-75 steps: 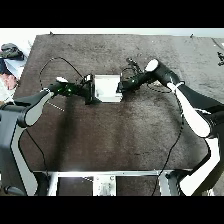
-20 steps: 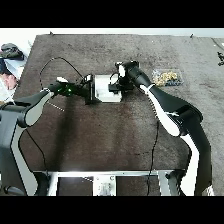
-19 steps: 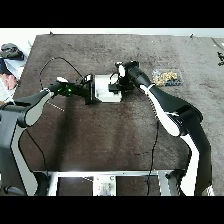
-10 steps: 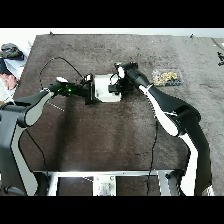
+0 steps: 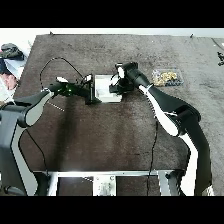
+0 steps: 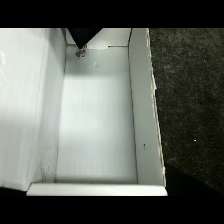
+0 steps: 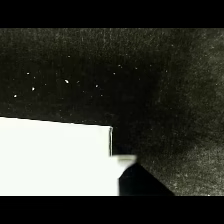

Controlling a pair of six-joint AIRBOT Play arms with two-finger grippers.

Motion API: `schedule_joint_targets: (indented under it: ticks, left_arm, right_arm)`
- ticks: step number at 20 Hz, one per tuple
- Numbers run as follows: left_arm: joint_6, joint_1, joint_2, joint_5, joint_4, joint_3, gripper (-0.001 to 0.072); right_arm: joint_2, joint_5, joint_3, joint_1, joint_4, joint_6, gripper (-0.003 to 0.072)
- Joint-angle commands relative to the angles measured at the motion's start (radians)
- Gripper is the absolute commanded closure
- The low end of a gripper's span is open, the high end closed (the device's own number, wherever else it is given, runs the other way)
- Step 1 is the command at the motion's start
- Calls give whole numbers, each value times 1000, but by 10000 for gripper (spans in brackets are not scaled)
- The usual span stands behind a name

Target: Fold the box and place the chain.

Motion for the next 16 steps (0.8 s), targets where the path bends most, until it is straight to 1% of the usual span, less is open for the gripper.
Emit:
schedule_joint_targets:
  ticks: [1,2,3,4,5,14,15,16]
  left_arm:
    - [1,1,0,1,0,1,232]
    - [1,1,0,1,0,1,232]
    - [1,1,0,1,0,1,232]
    - [1,1,0,1,0,1,232]
    - [1,1,0,1,0,1,232]
    - [1,1,0,1,0,1,232]
    - [1,1,0,1,0,1,232]
    - [1,1,0,1,0,1,232]
  right_arm:
    - [-1,5,0,0,-34,23,673]
    - [-1,2,0,0,-33,23,672]
    - [0,2,0,0,-33,22,651]
    - [0,2,0,0,-33,22,479]
    - [0,3,0,0,-33,22,414]
    - [2,2,0,1,8,17,411]
    - [5,2,0,1,8,16,324]
    - [9,2,0,1,8,13,264]
